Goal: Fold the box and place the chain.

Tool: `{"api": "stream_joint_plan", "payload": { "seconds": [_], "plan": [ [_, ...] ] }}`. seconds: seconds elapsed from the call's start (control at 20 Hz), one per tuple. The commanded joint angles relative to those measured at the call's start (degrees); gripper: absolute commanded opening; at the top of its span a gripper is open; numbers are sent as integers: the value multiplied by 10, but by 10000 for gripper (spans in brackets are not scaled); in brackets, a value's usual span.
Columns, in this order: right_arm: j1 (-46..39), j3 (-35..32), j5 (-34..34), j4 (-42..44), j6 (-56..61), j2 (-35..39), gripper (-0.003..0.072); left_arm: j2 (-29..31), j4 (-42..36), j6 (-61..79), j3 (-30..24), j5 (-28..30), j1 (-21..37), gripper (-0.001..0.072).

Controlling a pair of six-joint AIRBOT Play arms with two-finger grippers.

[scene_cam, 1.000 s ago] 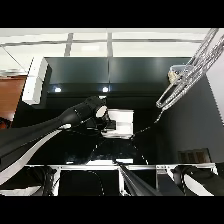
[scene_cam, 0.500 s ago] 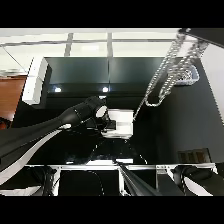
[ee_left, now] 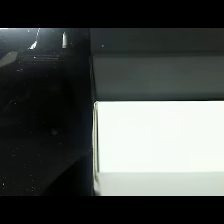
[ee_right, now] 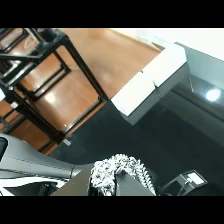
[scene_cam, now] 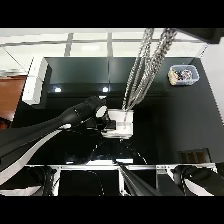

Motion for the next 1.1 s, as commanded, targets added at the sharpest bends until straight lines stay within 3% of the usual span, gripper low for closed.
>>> {"api": "stream_joint_plan", "payload": {
  "seconds": [0.0,0.3,0.75,1.05],
  "plan": [
    [7,-8,2,-1,0,-5,18,0,0,0,0,0,0,28],
    [11,-59,44,-12,0,-5,18,0,0,0,0,0,0,27],
    [51,-232,48,-88,0,-3,18,0,0,0,0,0,0,28],
    [61,-389,-12,-101,0,8,18,0,0,0,0,0,1,28]
  ]
}}
